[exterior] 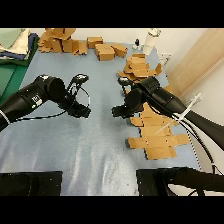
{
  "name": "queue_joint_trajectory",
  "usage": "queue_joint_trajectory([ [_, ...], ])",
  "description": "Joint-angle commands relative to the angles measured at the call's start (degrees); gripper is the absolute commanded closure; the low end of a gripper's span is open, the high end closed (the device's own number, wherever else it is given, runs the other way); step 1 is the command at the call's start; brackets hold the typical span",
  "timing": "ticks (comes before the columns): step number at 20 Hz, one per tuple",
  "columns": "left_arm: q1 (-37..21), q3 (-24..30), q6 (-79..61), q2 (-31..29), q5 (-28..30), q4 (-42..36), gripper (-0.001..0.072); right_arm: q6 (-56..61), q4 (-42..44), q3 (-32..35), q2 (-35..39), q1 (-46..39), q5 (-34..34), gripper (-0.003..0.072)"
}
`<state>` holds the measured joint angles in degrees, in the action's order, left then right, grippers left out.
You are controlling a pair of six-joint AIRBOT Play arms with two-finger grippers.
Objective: Fold the box.
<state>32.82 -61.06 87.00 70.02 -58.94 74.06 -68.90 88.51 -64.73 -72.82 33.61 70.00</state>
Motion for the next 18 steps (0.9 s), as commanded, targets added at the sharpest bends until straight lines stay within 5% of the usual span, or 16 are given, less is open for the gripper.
queue_joint_trajectory([
  [1,0.02,0.04,-0.02,-0.02,0.02,0.02,0.0697,0.02,0.0,-0.07,-0.02,0.04,-0.04,0.0682],
  [18,0.02,0.04,0.02,-0.02,2.49,-0.79,0.0696,1.79,-1.31,-0.13,-0.44,-0.83,-6.14,0.0682],
])
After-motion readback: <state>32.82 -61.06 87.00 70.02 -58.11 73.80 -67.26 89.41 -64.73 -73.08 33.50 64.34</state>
